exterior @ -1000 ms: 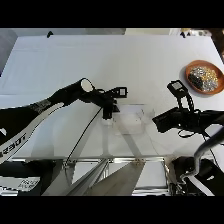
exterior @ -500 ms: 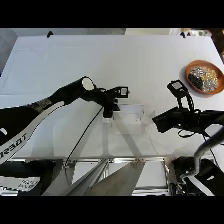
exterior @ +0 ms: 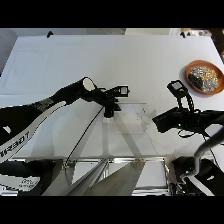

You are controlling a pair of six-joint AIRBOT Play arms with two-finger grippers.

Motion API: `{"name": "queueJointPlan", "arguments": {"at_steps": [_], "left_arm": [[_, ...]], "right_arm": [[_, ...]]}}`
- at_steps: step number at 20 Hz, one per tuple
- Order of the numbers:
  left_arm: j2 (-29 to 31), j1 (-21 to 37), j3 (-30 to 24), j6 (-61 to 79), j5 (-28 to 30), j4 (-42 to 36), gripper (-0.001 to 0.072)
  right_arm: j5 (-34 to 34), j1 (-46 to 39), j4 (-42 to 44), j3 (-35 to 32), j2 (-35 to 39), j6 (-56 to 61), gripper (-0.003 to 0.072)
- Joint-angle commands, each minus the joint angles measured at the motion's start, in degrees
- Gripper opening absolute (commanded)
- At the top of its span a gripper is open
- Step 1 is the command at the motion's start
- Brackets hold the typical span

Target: Fold the box and place the chain.

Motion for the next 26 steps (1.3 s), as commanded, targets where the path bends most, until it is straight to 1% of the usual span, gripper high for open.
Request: {"name": "queueJointPlan", "arguments": {"at_steps": [1,19,24,25,26], "left_arm": [[0.02,0.0,0.02,0.02,0.09,0.26,0.0007],[-0.09,-0.02,0.02,0.02,0.48,0.31,0.001],[-0.09,-0.02,0.02,-0.02,0.04,0.26,0.001],[-0.09,-0.02,0.02,-0.02,0.04,0.28,0.001],[-0.09,-0.02,0.02,-0.02,0.09,0.26,0.001]], "right_arm": [[0.07,-0.02,0.02,0.02,0.04,0.02,0.0477],[0.04,-0.02,0.02,-0.02,0.04,-0.07,0.0476],[-0.17,-0.02,0.11,-0.02,0.04,-5.7,0.0475],[-0.15,-0.02,0.42,-0.02,0.04,-8.0,0.0441],[-0.17,-0.02,1.68,-0.02,0.04,-11.17,0.034]]}}
